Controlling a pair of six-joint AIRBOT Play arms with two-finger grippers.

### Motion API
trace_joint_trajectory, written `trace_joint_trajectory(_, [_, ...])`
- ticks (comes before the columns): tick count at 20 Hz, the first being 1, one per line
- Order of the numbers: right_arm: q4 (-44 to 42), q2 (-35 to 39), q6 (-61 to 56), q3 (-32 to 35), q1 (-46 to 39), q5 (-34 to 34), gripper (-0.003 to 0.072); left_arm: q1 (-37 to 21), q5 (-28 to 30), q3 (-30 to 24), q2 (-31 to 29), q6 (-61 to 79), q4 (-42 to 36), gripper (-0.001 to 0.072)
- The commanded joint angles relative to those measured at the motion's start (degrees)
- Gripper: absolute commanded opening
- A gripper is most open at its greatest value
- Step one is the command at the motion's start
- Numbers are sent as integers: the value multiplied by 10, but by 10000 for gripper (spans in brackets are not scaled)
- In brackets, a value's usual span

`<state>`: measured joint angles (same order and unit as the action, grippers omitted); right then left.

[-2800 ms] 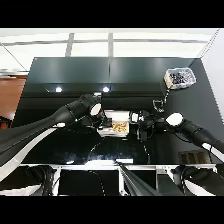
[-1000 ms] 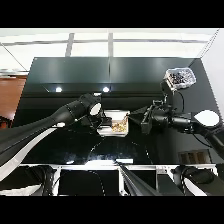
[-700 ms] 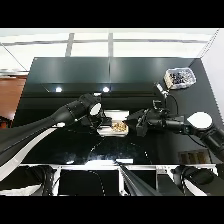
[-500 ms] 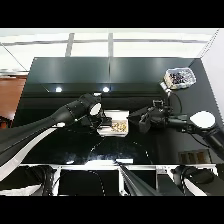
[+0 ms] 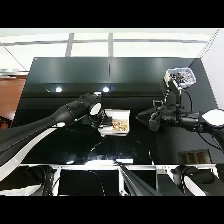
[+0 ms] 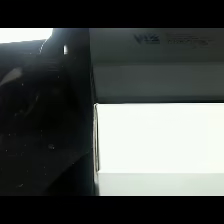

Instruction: Fold the box and place the chain.

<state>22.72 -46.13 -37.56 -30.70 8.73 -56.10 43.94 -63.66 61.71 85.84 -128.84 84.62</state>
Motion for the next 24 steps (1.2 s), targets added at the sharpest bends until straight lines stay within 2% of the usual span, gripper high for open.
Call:
trace_joint_trajectory(1, [3,1,-1,0,-4,-27,320,0,-22,14,-7,0,5,142])
trace_joint_trajectory(2, [3,1,-1,0,-4,-27,320,0,-32,21,-10,-5,11,324])
trace_joint_trajectory(3, [3,1,-1,0,-4,-27,321,0,-47,30,-11,-6,20,459])
trace_joint_trajectory(4, [3,1,-1,0,-4,-26,320,2,-68,39,-13,-3,30,514])
trace_joint_trajectory(6, [13,1,-1,0,-5,-21,321,9,-108,51,-27,48,53,519])
trace_joint_trajectory(8, [39,1,-1,0,-12,-17,321,13,-148,47,-65,134,79,519])
trace_joint_trajectory(10, [57,1,-3,0,-31,-17,320,12,-179,31,-122,200,156,518])
trace_joint_trajectory(12, [64,1,-13,0,-52,-17,320,-20,-179,-10,-188,231,224,518])
trace_joint_trajectory(13, [63,1,-13,0,-59,-17,320,-57,-158,-40,-223,252,217,519])
trace_joint_trajectory(15, [63,1,-14,0,-64,-15,320,-159,-88,-103,-280,294,121,519])
trace_joint_trajectory(16, [63,1,-17,0,-65,-14,320,-228,-26,-142,-303,345,20,519])
trace_joint_trajectory(18, [63,1,-29,0,-65,-11,320,-351,83,-225,-326,572,-258,518])
trace_joint_trajectory(19, [63,1,-30,0,-65,-6,320,-392,97,-268,-322,729,-408,519])
trace_joint_trajectory(20, [63,1,-32,0,-65,-2,320,-414,78,-300,-313,882,-521,519])
trace_joint_trajectory(21, [63,1,-34,0,-65,-2,320,-419,52,-320,-299,1005,-587,574])
trace_joint_trajectory(22, [64,1,-34,0,-65,-2,320,-413,40,-326,-287,1090,-602,719])
trace_joint_trajectory(24, [63,1,-42,0,-65,-3,320,-373,32,-325,-268,1244,-572,715])
